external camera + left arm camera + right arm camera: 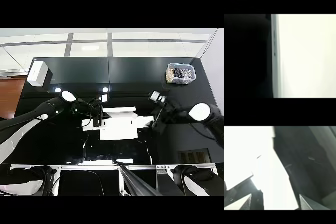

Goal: Fold the box and place the chain.

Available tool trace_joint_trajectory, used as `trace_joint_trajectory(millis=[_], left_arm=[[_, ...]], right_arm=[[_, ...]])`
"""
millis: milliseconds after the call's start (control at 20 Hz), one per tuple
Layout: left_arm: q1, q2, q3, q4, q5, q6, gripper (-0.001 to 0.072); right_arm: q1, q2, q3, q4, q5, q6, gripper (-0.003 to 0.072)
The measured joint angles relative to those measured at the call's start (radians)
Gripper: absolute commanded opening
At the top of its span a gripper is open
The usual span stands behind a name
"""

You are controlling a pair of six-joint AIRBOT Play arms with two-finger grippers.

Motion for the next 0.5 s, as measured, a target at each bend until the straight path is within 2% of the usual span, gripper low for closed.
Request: trace_joint_trajectory(millis=[200, 500], left_arm=[[-0.024, -0.001, 0.000, 0.067, 0.039, -0.019, 0.0024], [-0.039, -0.001, -0.001, 0.108, 0.075, -0.041, 0.0024]], right_arm=[[0.094, -0.015, -0.055, 0.028, -0.038, -0.122, 0.0704], [0.186, -0.070, -0.075, 0.095, -0.058, -0.246, 0.0703]])
